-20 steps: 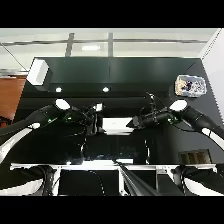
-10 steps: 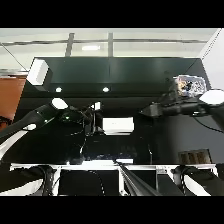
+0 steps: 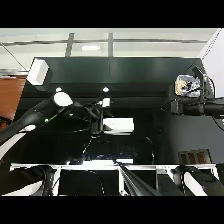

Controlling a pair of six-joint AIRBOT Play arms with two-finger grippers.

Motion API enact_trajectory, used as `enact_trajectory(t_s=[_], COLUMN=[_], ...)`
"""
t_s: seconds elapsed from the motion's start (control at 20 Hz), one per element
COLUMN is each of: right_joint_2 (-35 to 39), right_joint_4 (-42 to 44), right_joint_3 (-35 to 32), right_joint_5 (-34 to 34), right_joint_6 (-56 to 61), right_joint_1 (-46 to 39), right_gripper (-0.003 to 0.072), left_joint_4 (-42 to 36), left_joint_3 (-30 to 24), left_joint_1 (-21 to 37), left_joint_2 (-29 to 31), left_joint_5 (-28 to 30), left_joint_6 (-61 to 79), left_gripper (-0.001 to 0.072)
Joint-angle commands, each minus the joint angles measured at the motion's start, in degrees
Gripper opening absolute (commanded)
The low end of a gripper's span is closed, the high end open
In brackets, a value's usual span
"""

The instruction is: Fold the box and place the chain.

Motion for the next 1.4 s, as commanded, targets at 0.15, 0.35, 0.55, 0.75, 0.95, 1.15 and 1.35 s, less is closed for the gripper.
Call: enact_trajectory(t_s=[0.15, 0.35, 0.55, 0.75, 0.95, 1.15, 1.35], right_joint_2=[0.3, 0.3, 0.3, 0.3, 0.3, 0.3, 0.3], right_joint_4=[-0.9, -0.9, -0.9, -0.9, -0.9, -0.9, -0.9], right_joint_3=[0.0, 0.0, 0.0, 0.0, 0.0, 0.0, 0.0], right_joint_5=[0.5, 0.3, 0.3, 0.3, 0.3, 0.3, 0.3], right_joint_6=[0.4, 0.4, 0.4, 0.4, 0.4, 0.4, 0.4], right_joint_1=[-0.6, -0.6, -0.6, -0.6, -0.6, -0.6, -0.6], right_gripper=[0.0013, 0.0014, 0.0014, 0.0014, 0.0014, 0.0014, 0.0014], left_joint_4=[1.9, 1.9, 2.2, 9.9, 14.8, 15.7, 24.9], left_joint_3=[5.9, 5.9, 5.9, 5.9, 5.9, 5.9, 5.9], left_joint_1=[-3.7, -3.8, -4.6, -8.3, -11.6, -13.5, -10.4], left_joint_2=[-8.6, -9.6, -9.6, -9.6, -10.5, -11.4, -7.1], left_joint_5=[1.7, 0.7, 0.0, 2.3, 9.2, 11.5, 6.4], left_joint_6=[-11.0, -12.5, -12.5, -14.6, -18.7, -19.0, -30.6], left_gripper=[0.0715, 0.0715, 0.0716, 0.0716, 0.0716, 0.0628, 0.0282])
